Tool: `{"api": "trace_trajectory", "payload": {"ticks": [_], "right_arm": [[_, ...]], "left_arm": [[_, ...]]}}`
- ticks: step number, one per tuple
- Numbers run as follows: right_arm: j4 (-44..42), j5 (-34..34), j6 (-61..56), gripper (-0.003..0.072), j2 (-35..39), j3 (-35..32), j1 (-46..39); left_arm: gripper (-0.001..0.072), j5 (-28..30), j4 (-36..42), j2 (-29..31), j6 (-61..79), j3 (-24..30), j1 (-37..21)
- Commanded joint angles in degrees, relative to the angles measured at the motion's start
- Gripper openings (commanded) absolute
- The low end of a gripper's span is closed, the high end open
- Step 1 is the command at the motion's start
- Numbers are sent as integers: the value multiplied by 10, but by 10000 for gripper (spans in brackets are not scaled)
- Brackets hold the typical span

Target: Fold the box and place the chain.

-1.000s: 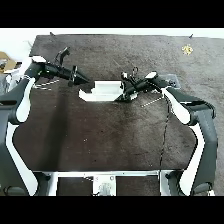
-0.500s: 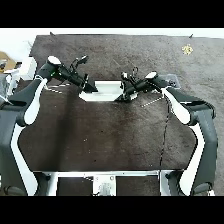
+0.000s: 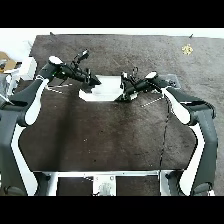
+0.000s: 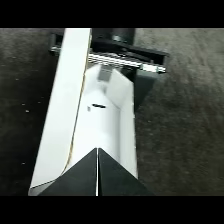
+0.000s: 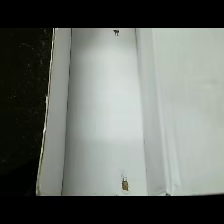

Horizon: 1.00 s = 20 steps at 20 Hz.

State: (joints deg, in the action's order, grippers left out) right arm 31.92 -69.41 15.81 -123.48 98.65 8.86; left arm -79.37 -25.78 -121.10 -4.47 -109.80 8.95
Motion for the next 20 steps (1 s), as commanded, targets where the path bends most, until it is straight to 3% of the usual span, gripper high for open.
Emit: {"api": "trace_trajectory", "payload": {"ticks": [1, 7, 12, 20], "right_arm": [[0, 0, 0, 499, 0, 0, 1], [0, 0, 0, 499, 0, 0, 1], [0, 0, 0, 499, 0, 0, 1], [0, 0, 0, 499, 0, 0, 1]], "left_arm": [[14, 50, 0, 0, 0, 0, 0], [14, 103, -41, -8, -2, 0, 0], [14, 98, -45, -40, -32, 0, 1], [14, 87, -27, -41, -32, -1, 0]]}}
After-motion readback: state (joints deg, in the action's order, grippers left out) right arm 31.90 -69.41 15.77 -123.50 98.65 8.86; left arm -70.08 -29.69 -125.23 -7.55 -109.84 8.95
